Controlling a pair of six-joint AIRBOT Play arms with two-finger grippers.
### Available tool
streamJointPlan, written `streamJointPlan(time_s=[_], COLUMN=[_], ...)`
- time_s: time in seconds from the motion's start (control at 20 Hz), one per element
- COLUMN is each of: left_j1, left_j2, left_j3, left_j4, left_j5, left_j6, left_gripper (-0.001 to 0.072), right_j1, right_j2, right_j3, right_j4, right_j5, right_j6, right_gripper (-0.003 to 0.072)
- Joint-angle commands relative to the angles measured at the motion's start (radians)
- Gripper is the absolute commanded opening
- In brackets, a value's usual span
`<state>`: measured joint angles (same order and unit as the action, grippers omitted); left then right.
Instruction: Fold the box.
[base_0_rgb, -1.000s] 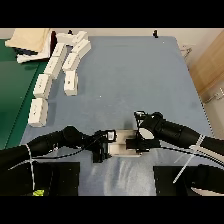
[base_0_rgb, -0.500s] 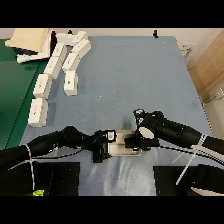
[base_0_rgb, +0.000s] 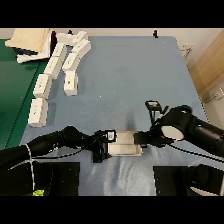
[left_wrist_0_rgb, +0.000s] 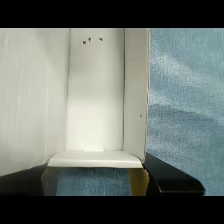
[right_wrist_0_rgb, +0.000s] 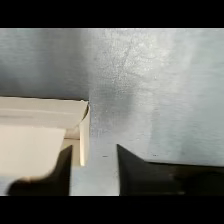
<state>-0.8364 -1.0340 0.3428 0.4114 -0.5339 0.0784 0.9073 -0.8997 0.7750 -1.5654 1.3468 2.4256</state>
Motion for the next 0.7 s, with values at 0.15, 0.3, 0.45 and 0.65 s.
streamJointPlan(time_s=[0.15,0.3,0.45,0.65], left_j1=[0.001,0.001,0.001,0.001], left_j2=[0.0,0.0,0.0,0.001], left_j3=[0.0,0.0,0.0,0.0], left_j4=[0.0,0.0,0.0,0.0], left_j5=[0.0,0.0,0.0,0.0], left_j6=[0.0,0.0,0.0,0.0], left_gripper=[0.0441,0.0441,0.0441,0.0441], right_j1=[-0.21,-0.446,-0.652,-0.753], right_j2=[0.151,0.076,-0.074,-0.302], right_j3=[0.0,-0.002,-0.001,-0.001], right_j4=[-0.045,0.087,0.435,0.903], right_j5=[0.032,-0.029,-0.093,-0.075], right_j6=[-0.165,-0.422,-0.77,-1.104], right_gripper=[0.0013,0.0013,0.0012,0.0012])
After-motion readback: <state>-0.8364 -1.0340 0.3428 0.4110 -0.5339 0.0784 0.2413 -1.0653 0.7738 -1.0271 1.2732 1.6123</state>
